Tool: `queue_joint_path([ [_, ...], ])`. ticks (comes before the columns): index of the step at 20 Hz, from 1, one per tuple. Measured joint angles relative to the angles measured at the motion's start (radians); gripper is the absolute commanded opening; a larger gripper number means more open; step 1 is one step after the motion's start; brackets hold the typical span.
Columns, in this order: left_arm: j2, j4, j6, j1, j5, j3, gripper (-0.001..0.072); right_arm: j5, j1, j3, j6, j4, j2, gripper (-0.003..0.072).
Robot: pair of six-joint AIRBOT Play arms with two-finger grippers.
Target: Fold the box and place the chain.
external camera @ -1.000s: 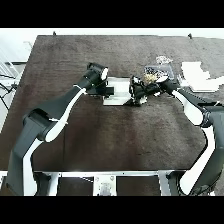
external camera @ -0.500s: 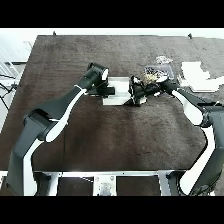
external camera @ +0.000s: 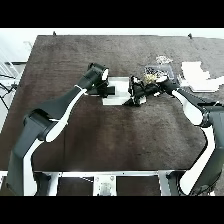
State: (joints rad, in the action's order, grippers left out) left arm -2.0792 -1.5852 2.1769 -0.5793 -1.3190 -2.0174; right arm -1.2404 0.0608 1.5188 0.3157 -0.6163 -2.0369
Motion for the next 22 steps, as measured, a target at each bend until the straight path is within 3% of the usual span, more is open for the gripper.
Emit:
queue_joint_path([
  [1, 0.0, 0.0, -0.001, 0.0, 0.002, 0.0, 0.0225, 0.0, 0.0, 0.0, 0.0, 0.0, 0.0, 0.0435],
  [2, -0.001, -0.01, -0.001, 0.0, 0.013, 0.0, 0.0374, 0.0, 0.0, 0.0, 0.0, 0.0, 0.0, 0.0435],
  [8, 0.012, 0.057, -0.038, 0.01, 0.016, -0.001, 0.0384, -0.001, 0.0, 0.0, 0.001, -0.002, 0.0, 0.0435],
  [9, 0.016, 0.069, -0.049, 0.013, 0.01, -0.001, 0.0507, -0.001, 0.0, 0.0, 0.001, -0.002, 0.0, 0.0435],
  [10, 0.021, 0.076, -0.062, 0.013, 0.004, -0.001, 0.0553, -0.001, 0.0, 0.0, 0.001, -0.002, 0.0, 0.0435],
  [21, 0.169, 0.23, -0.309, 0.113, -0.094, -0.003, 0.0555, -0.001, 0.0, 0.0, 0.001, -0.002, 0.0, 0.0435],
  [22, 0.18, 0.254, -0.349, 0.127, -0.104, -0.003, 0.0619, -0.001, 0.0, 0.0, 0.001, -0.002, 0.0, 0.0435],
])
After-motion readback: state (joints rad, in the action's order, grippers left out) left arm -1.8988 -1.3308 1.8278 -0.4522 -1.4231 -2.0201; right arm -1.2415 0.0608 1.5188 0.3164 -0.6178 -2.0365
